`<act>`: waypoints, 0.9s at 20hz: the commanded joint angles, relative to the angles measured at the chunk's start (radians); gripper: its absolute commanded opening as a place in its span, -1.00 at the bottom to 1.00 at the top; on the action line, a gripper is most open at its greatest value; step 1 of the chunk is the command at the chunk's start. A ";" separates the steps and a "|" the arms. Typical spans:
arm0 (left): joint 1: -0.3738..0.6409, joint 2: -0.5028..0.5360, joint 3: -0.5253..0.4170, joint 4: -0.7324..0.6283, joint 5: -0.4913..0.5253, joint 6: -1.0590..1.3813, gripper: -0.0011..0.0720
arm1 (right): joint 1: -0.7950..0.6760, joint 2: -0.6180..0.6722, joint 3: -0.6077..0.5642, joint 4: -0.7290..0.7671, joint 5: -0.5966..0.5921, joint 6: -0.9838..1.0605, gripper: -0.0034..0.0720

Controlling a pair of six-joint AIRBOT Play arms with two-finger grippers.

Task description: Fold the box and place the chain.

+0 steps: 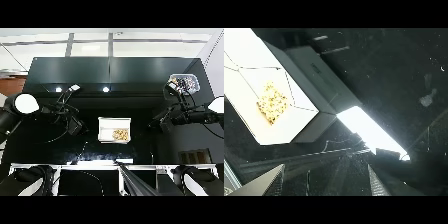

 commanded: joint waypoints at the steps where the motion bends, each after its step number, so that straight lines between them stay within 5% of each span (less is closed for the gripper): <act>1: 0.040 0.004 -0.108 -0.087 0.161 0.479 0.97 | -0.001 -0.001 0.000 0.000 -0.004 0.000 0.70; 5: 0.024 -0.001 -0.165 -0.148 0.233 0.851 0.94 | -0.001 -0.001 0.000 -0.002 -0.010 0.000 0.70; 18: -0.085 -0.126 -0.268 -0.372 0.309 1.081 0.96 | -0.001 -0.001 0.000 -0.002 -0.055 0.024 0.70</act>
